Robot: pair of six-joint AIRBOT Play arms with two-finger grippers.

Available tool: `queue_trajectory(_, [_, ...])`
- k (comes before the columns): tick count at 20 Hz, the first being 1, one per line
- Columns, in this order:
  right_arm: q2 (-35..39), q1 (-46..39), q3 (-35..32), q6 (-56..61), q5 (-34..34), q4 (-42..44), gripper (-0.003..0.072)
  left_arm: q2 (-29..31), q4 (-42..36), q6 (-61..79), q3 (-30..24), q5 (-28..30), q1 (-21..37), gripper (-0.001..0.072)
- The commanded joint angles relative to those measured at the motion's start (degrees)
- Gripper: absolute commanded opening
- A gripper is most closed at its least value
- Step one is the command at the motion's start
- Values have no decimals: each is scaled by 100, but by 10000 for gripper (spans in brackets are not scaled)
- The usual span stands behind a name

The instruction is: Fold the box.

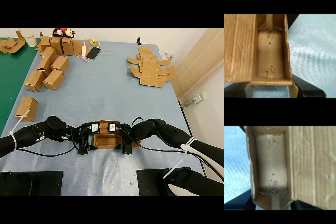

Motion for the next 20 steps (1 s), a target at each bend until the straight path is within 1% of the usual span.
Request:
queue_trajectory(1, [-2, -2, 2, -2, 2, 4, 415, -7, 17, 2, 2, 46, -4, 486])
queue_trajectory(19, [-2, 0, 2, 0, -2, 70, 422, -7, 17, 2, 2, 48, -4, 485])
queue_trajectory(20, [0, 0, 4, 15, -20, 79, 585, -7, 17, 2, 2, 48, -4, 485])
